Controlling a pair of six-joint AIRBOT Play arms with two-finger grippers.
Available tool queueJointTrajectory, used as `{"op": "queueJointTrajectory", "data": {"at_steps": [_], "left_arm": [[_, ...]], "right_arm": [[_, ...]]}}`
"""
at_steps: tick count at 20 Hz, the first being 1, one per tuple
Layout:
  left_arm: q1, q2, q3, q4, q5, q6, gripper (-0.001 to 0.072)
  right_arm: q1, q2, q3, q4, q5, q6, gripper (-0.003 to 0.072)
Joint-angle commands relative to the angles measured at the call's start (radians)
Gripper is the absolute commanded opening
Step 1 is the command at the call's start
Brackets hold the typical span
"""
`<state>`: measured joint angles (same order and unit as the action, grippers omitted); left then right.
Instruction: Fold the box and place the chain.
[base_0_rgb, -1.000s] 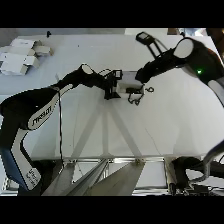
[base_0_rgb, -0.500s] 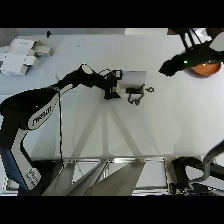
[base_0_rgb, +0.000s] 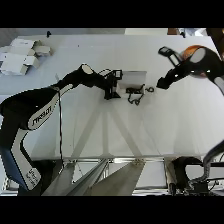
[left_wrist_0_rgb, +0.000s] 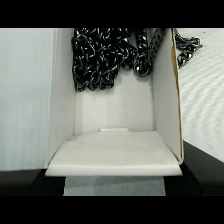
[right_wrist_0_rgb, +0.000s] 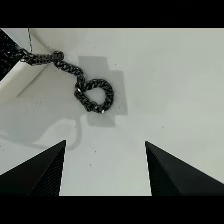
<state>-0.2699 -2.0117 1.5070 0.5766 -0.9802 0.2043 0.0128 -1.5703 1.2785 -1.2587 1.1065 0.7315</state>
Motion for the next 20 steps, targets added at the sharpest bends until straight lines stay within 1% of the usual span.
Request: {"op": "queueJointTrajectory", "data": {"at_steps": [1,4,8,9,10,12,16,20], "left_arm": [[0.0,0.001,0.0,0.0,0.0,0.0,0.0421],[0.0,0.001,0.0,0.0,0.0,0.0,0.0421],[0.0,0.001,0.0,0.0,0.0,0.0,0.0421],[0.0,0.001,0.0,0.0,0.0,0.0,0.0421],[0.0,0.001,0.0,0.0,0.0,0.0,0.0421],[0.0,0.001,0.0,0.0,0.0,0.0,0.0421],[0.0,0.001,0.0,0.0,0.0,0.0,0.0421],[0.0,0.001,0.0,0.0,0.0,0.0,0.0421]], "right_arm": [[0.037,-0.107,-0.003,-0.006,-0.05,-0.059,0.0545],[0.061,-0.148,-0.003,-0.013,-0.11,-0.051,0.0543],[0.077,-0.16,-0.003,-0.027,-0.156,-0.048,0.0525],[0.077,-0.162,-0.003,-0.028,-0.156,-0.048,0.048],[0.079,-0.162,-0.003,-0.028,-0.154,-0.048,0.0369],[0.079,-0.16,-0.003,-0.027,-0.139,-0.048,0.0011],[0.079,-0.13,-0.002,-0.027,-0.092,-0.048,0.0018],[0.079,-0.024,-0.002,-0.016,-0.054,-0.048,0.0018]]}}
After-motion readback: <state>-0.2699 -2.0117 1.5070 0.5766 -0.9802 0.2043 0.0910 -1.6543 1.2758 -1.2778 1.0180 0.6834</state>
